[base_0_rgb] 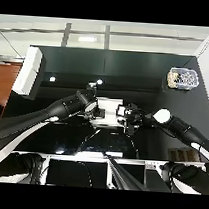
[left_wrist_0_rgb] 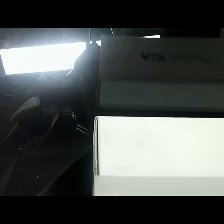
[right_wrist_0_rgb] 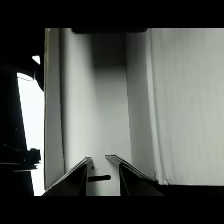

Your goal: Fold the box and place the chain.

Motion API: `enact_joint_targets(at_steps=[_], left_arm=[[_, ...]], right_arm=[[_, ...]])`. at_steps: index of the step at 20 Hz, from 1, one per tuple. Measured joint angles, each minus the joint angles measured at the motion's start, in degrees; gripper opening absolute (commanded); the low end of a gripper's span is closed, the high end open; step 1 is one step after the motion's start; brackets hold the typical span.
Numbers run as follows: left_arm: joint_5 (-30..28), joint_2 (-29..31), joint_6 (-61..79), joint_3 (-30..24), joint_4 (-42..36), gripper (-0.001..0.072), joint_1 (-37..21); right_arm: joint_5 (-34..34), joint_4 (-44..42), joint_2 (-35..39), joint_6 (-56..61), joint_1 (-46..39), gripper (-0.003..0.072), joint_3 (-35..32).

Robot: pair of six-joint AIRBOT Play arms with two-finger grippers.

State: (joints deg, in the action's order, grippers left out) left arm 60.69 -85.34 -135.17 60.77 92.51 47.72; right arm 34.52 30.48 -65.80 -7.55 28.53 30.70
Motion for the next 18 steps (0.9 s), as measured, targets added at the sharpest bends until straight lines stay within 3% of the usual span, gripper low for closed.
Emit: enact_joint_targets(at_steps=[2, 3, 5, 7, 8, 9, 10, 11, 12, 13, 18], left_arm=[[0.0, 0.0, 0.0, 0.0, 0.0, 0.0028, 0.0], [0.0, 0.0, -0.1, 0.0, -0.2, 0.0028, 0.0], [-0.2, 0.0, -0.2, 0.0, -0.2, 0.0028, 0.0], [-0.2, 0.0, -0.2, 0.0, -0.2, 0.0027, 0.0], [-0.2, 0.0, -0.2, 0.0, -0.2, 0.0028, 0.0], [-0.1, 0.0, -0.2, 0.0, -0.2, 0.0027, 0.0], [-0.2, 0.0, -0.2, 0.0, -0.3, 0.0027, 0.0], [-0.2, 0.0, -0.2, 0.0, -0.3, 0.0027, 0.0], [-0.2, 0.0, 0.0, 0.0, -0.3, 0.0028, 0.0], [-0.2, 0.0, 0.0, 0.0, -0.3, 0.0028, 0.0], [-0.2, 0.0, -0.2, 0.0, -0.4, 0.0027, 0.0]], right_arm=[[-0.5, -2.0, -0.3, 0.8, 0.3, 0.0256, 0.0], [-0.6, -2.5, -0.3, 1.4, 0.4, 0.0386, 0.0], [-0.8, -3.3, -0.5, 2.6, 0.5, 0.0364, 0.0], [-1.0, -3.5, -0.5, 4.4, 0.6, 0.0419, 0.0], [-1.0, -3.5, -0.5, 5.3, 0.6, 0.026, 0.0], [-1.2, -3.5, -0.5, 6.1, 0.6, 0.022, -0.1], [-1.5, -3.4, -0.5, 7.1, 0.6, 0.0372, -0.1], [-1.4, -3.1, -0.5, 7.8, 0.6, 0.0305, -0.2], [-1.2, -2.7, -0.5, 8.7, 0.6, 0.0047, -0.2], [-1.4, -2.0, -0.5, 10.0, 0.6, 0.0015, -0.2], [1.4, 4.0, 3.2, 26.2, -2.4, 0.0013, -0.1]])
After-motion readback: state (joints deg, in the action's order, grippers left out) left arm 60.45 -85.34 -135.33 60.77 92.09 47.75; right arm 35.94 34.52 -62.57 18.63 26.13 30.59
